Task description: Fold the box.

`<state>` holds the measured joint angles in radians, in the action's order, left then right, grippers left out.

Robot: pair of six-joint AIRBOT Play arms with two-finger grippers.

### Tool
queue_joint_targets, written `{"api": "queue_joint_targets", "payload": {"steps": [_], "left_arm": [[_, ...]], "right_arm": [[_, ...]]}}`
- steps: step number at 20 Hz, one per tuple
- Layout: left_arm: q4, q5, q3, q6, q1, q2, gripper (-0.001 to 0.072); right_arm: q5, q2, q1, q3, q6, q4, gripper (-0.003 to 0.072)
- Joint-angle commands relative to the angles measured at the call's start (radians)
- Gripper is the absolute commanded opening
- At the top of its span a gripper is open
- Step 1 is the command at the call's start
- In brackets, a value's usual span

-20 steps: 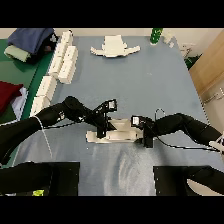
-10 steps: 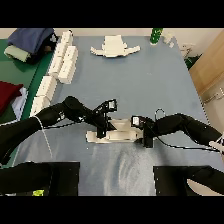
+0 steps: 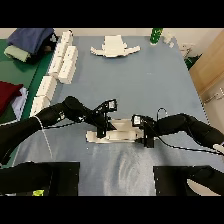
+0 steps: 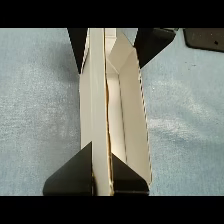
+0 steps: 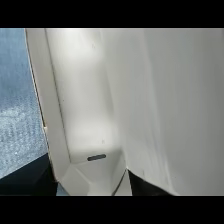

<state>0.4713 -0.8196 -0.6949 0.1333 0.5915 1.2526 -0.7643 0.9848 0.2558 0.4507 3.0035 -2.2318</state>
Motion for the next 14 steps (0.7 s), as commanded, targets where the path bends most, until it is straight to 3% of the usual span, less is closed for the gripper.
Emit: {"api": "queue_joint_targets", "payload": {"steps": [1, 14], "left_arm": [[0.000, 0.000, 0.000, 0.000, 0.001, 0.000, 0.0012], [0.000, 0.000, 0.000, 0.000, 0.001, 0.000, 0.0012]], "right_arm": [[0.005, 0.004, -0.001, 0.001, 0.001, -0.016, 0.0603], [0.013, 0.062, 0.000, -0.002, 0.000, -0.004, 0.0586]]}}
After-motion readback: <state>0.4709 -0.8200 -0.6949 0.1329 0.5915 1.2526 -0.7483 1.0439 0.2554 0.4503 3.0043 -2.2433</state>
